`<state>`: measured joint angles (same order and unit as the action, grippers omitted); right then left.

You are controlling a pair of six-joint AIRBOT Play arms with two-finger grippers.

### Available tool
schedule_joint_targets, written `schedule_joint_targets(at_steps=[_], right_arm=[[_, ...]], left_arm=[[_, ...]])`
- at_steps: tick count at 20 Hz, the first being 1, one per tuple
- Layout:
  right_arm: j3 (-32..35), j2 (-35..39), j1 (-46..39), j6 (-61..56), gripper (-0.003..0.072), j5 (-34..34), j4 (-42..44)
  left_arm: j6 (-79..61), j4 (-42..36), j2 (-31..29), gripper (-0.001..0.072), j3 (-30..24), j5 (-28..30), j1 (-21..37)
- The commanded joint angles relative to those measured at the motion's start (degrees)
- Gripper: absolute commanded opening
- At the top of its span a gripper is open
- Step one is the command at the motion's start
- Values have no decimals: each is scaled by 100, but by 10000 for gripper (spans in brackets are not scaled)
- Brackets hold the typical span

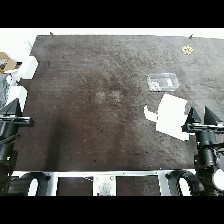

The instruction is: Fold the box and place the chain.

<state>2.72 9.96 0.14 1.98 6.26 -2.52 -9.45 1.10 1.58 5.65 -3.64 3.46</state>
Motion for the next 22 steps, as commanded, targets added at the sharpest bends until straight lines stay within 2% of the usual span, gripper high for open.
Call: schedule_joint_targets(at_steps=[1, 3, 4, 5, 8, 10, 15, 17, 19, 20, 21, 22], right_arm=[[-22, 2, 2, -52, 486, -11, 0], [-17, 0, 2, -50, 485, -136, 0], [-28, 0, 2, -55, 419, -131, 2], [-66, -4, 2, -48, 396, -127, -7], [-457, -317, 2, -46, 397, -131, -22], [-938, -922, 2, -55, 397, -133, 15], [-2568, -3239, -9, -55, 397, -87, 306], [-3025, -4083, -162, -52, 397, -118, 828], [-3261, -4791, -636, -74, 397, -625, 1237], [-3309, -5051, -977, -302, 396, -1176, 1202], [-3331, -5285, -1462, -1062, 396, -1969, 859], [-3388, -5517, -2087, -2280, 396, -2975, -94]], left_arm=[[-2, 2, 4, 11, 0, 0, 4], [-2, 2, 4, 11, 0, 0, 4], [0, 2, 2, 11, 0, 0, 4], [-2, 2, 4, 11, 0, 0, 4], [-2, 2, 4, 11, 0, 0, 4], [-2, 2, 4, 11, 0, -2, 4], [-2, 2, 2, 11, 0, 0, 4], [-2, 2, 4, 11, 0, 0, 4], [-2, 2, 4, 11, 0, 0, 4], [-2, 2, 4, 11, 0, 0, 4], [-2, 2, 4, 12, 0, 0, 4], [-2, 2, 4, 11, 0, 0, 4]])
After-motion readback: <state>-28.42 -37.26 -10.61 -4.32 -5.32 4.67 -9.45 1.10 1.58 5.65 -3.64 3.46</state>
